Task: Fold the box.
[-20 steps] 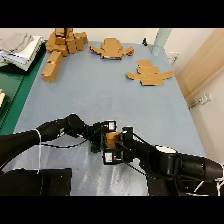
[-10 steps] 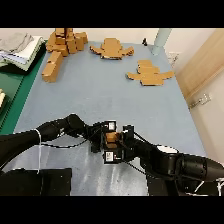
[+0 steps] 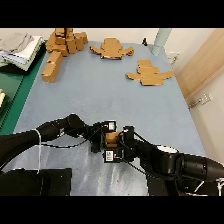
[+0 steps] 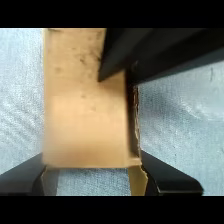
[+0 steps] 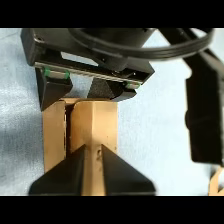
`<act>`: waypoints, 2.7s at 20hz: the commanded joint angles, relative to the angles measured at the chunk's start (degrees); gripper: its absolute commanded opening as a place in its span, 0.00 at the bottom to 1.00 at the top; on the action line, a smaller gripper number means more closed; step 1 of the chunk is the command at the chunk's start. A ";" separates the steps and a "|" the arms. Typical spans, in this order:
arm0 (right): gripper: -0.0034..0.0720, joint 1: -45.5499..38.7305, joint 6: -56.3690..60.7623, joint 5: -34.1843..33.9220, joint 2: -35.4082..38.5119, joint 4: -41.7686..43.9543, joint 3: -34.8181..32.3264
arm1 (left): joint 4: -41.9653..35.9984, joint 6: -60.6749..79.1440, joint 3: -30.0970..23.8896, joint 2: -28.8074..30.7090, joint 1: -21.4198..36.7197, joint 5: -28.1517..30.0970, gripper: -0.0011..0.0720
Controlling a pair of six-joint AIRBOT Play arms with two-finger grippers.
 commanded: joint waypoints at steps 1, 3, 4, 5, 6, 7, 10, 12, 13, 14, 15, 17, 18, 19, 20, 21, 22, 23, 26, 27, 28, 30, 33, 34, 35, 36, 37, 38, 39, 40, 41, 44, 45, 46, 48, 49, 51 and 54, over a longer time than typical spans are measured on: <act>0.66 0.04 -0.02 0.66 0.07 -0.17 0.20 | 0.00 0.00 0.02 -0.02 0.04 0.02 0.63; 0.66 0.02 -0.02 0.87 -0.55 -0.17 0.20 | 0.00 0.00 0.00 -0.02 0.04 0.02 0.63; 0.66 0.02 -0.02 0.85 -0.94 -0.22 0.20 | 0.00 0.00 0.02 -0.02 0.04 0.00 0.63; 0.66 0.00 -0.02 0.87 -1.18 -0.39 0.20 | 0.00 0.00 0.00 -0.02 0.04 0.00 0.63; 0.66 0.00 -0.02 0.98 -1.31 -0.42 0.22 | 0.00 0.00 0.00 -0.02 0.04 0.00 0.63; 0.66 0.00 0.02 0.87 -1.42 -0.37 0.20 | 0.00 0.00 0.00 -0.02 0.04 0.02 0.63; 0.60 0.00 0.02 0.76 -1.90 0.07 0.20 | 0.00 0.00 0.02 -0.02 0.04 0.02 0.63; 0.49 -0.39 0.02 0.70 -2.45 0.02 0.20 | 0.00 0.00 0.02 -0.02 0.04 0.02 0.63; 0.49 -0.66 0.00 0.68 -2.60 -0.07 0.22 | 0.00 0.00 0.00 -0.02 0.04 0.02 0.63; 0.47 -0.87 0.00 0.55 -2.60 -0.13 0.24 | 0.00 0.00 0.02 -0.02 0.04 0.02 0.63; 0.39 -0.87 0.02 0.15 -2.58 -0.15 0.31 | 0.00 0.00 0.02 -0.02 0.04 0.00 0.63; 0.39 -0.79 0.00 -0.96 -2.54 0.28 0.72 | 0.00 0.00 0.02 -0.02 0.04 0.00 0.63; 0.35 -0.79 0.00 -1.01 -2.36 0.63 0.83 | 0.00 0.00 0.00 -0.02 0.04 0.00 0.63; 0.24 -0.79 -0.02 -1.11 -2.29 1.27 0.98 | 0.00 0.00 0.00 -0.02 0.04 0.00 0.63; 0.23 -0.79 -0.04 -1.07 -2.21 2.25 1.01 | 0.00 0.00 0.00 -0.02 0.04 0.00 0.63; 0.23 -0.79 -0.17 -1.11 -2.21 3.48 1.01 | 0.00 0.00 0.02 -0.02 0.04 0.02 0.63; 0.23 -0.79 -1.11 -1.09 -2.21 4.94 1.01 | 0.00 0.00 0.00 -0.02 0.04 0.02 0.63; 0.23 -0.79 -2.14 -1.11 -2.23 6.03 1.01 | 0.00 0.00 0.00 -0.02 0.04 0.02 0.63; 0.23 -0.76 -2.64 -1.09 -2.23 7.10 0.98 | 0.00 0.00 0.02 -0.02 0.04 0.02 0.63; 0.23 -0.79 -2.67 -1.07 -2.21 7.61 0.98 | 0.00 0.00 0.00 -0.02 0.04 0.02 0.63; 0.23 -0.76 -2.84 -1.07 -2.23 8.26 0.98 | 0.00 0.00 0.00 -0.02 0.04 0.02 0.63; 0.23 -0.79 -4.15 -1.07 -2.23 9.84 0.98 | 0.00 0.00 0.00 -0.02 0.04 0.02 0.63; 0.24 -0.79 -4.79 -1.09 -2.23 10.58 0.98 | 0.00 0.00 0.02 -0.02 0.04 0.02 0.63; 0.24 -0.79 -4.81 -1.07 -2.23 10.54 0.98 | 0.00 0.00 0.00 -0.02 0.04 0.00 0.63; 0.29 -0.79 -4.79 -1.05 -2.16 10.43 1.01 | 0.00 0.00 0.00 -0.02 0.04 0.02 0.63; 0.29 -0.79 -4.79 -1.09 -2.03 10.38 1.07 | 0.00 0.00 0.02 -0.02 0.04 0.00 0.63; 0.29 -0.79 -4.81 -1.07 -1.79 10.38 1.09 | 0.00 0.00 0.00 -0.02 0.04 0.00 0.63; 0.29 -0.79 -4.79 -1.09 -1.46 10.38 1.09 | 0.00 0.00 0.00 -0.02 0.04 0.00 0.63; 0.29 -0.79 -4.79 -1.07 -1.14 10.36 1.09 | 0.00 0.00 0.02 -0.02 0.04 0.00 0.63; 0.29 -0.79 -4.79 -1.07 -0.90 10.23 1.11 | 0.00 0.00 0.00 -0.02 0.04 0.00 0.63; 0.29 -0.79 -4.79 -1.03 -0.57 10.08 1.11 | 0.00 0.00 0.00 -0.02 0.04 0.02 0.63; 0.25 -0.83 -4.66 -0.48 -0.09 9.03 1.11 | 0.00 0.00 0.02 -0.02 0.04 0.00 0.63; 0.25 -0.90 -4.48 -0.26 -0.11 9.05 1.09 | 0.00 0.00 0.02 -0.02 0.04 0.00 0.63; 0.24 -0.94 -4.50 -0.04 -0.11 9.05 1.09 | 0.00 0.00 0.02 -0.02 0.04 0.02 0.63; 0.23 -0.94 -4.48 0.07 -0.11 9.07 1.09 | 0.00 0.00 0.02 -0.02 0.04 0.02 0.63; 0.04 -0.94 -4.48 0.00 -0.11 9.05 1.09 | 0.00 0.00 0.00 -0.02 0.04 0.00 0.63; 0.05 -0.94 -4.48 -0.04 -0.11 9.09 1.09 | 0.00 0.00 0.00 -0.02 0.04 0.02 0.63; 0.05 -0.94 -4.48 -0.02 -0.11 9.09 1.09 | 0.00 0.00 0.02 -0.02 0.04 0.02 0.63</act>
